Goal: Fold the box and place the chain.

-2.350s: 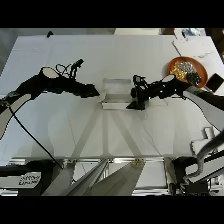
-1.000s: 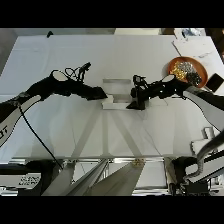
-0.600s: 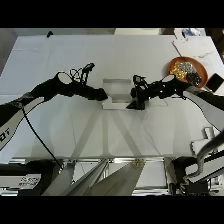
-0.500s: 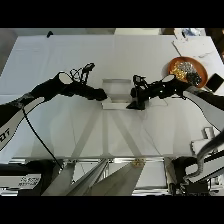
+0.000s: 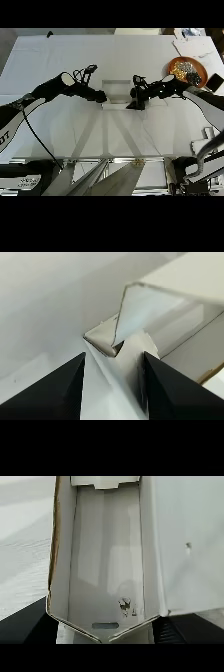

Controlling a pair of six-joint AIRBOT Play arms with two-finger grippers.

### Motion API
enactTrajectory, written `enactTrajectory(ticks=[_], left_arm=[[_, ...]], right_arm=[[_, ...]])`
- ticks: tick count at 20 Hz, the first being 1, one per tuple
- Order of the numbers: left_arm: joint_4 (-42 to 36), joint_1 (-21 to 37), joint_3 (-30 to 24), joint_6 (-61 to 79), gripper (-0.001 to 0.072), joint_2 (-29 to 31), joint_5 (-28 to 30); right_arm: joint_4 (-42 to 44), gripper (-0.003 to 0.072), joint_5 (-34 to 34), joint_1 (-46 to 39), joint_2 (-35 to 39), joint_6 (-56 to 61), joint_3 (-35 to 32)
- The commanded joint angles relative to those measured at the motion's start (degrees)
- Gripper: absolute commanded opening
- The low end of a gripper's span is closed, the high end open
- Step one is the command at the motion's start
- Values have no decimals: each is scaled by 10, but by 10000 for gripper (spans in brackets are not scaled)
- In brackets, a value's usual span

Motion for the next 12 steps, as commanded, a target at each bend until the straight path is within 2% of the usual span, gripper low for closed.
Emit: enactTrajectory(ticks=[1,3,5,8,12], left_arm=[[119,-23,19,-97,385,3,-21],[153,-31,37,-163,345,3,-26],[163,-43,51,-195,338,2,-30],[238,-76,67,-278,273,2,-34],[304,-110,100,-388,273,-14,-74]], right_arm=[[0,524,0,0,0,1,0],[0,524,0,0,0,1,0],[0,524,0,0,0,1,0],[0,524,0,0,0,1,0],[0,524,0,0,0,1,0]])
